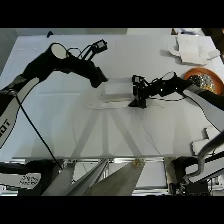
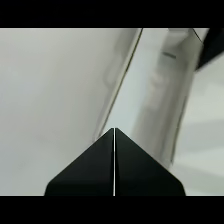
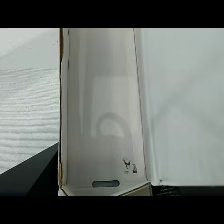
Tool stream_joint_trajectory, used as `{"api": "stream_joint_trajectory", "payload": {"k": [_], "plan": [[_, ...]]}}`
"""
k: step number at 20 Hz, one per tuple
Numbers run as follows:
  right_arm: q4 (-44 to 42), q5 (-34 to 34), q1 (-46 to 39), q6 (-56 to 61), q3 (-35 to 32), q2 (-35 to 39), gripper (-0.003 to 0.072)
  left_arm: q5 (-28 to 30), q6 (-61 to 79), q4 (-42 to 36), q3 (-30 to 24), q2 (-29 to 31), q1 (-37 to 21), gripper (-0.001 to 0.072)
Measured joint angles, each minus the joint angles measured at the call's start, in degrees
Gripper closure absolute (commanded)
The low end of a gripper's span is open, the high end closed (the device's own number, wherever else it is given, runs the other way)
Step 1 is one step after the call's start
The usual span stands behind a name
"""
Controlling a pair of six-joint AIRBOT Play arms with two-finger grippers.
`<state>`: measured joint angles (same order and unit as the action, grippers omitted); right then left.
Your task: Fold the box and place the chain.
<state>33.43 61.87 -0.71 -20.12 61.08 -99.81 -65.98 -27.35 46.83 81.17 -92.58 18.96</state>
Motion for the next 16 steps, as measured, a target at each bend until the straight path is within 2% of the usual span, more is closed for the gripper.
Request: {"api": "stream_joint_trajectory", "payload": {"k": [2,3,4,5,6,8,10,16], "plan": [[0.0,0.0,0.0,0.1,0.0,0.0,0.0203,-4.1,0.7,1.7,-0.3,0.8,-1.4,0.066],[-0.1,0.0,0.0,0.1,0.0,0.0,0.0203,-5.1,1.1,3.3,-0.7,1.1,-1.8,0.0528],[-0.1,0.0,0.0,0.1,0.0,0.0,0.0203,-5.7,1.6,4.9,-1.3,1.3,-1.9,0.0315],[-0.2,0.1,0.0,0.1,0.0,0.0,0.0203,-5.5,2.4,6.4,-2.1,1.4,-2.0,0.017],[-0.2,0.1,0.0,0.1,0.0,0.0,0.0203,-4.5,3.7,8.0,-3.3,1.5,-1.9,0.0131],[-0.2,0.1,0.0,0.1,0.0,0.0,0.0203,-1.4,6.9,9.4,-6.3,1.6,-1.5,0.0126],[-0.2,0.1,0.0,0.1,0.0,0.0,0.0203,1.6,11.2,9.9,-9.9,1.6,-1.0,0.0011],[-0.2,0.1,0.0,0.1,0.0,0.0,0.0203,7.3,24.8,6.4,-18.5,1.6,-0.7,0.0009]]}}
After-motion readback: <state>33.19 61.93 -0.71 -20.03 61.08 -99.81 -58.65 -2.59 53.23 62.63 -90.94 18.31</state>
